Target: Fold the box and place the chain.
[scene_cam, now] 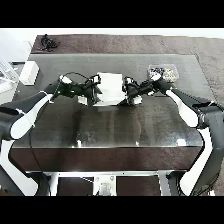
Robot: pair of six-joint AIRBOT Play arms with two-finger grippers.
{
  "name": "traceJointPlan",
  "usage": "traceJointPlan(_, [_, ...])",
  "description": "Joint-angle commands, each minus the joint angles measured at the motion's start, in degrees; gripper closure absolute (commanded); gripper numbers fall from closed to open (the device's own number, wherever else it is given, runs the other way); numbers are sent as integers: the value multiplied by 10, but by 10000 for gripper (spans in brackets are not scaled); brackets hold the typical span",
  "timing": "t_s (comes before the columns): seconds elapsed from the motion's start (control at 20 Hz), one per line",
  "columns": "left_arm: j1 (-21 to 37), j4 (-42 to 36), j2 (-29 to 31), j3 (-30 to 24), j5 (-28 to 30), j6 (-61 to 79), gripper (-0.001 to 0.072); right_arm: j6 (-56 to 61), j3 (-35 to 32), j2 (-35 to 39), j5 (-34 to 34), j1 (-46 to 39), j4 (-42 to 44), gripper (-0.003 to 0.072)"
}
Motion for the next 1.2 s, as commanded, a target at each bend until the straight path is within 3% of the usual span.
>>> traceJointPlan(0.0, [0,5,0,0,3,2,686,0,0,0,2,1,0,102])
traceJointPlan(0.35, [14,41,36,0,-7,42,691,0,0,0,2,1,0,102])
traceJointPlan(0.7, [109,15,113,1,-182,36,692,0,0,0,2,1,0,102])
traceJointPlan(0.95, [154,4,136,-4,-248,-153,697,0,0,0,2,1,0,102])
traceJointPlan(1.05, [159,3,165,-44,-198,-247,697,0,0,0,2,1,0,102])
traceJointPlan(1.15, [159,0,208,-102,-98,-311,697,0,0,0,2,1,0,103])
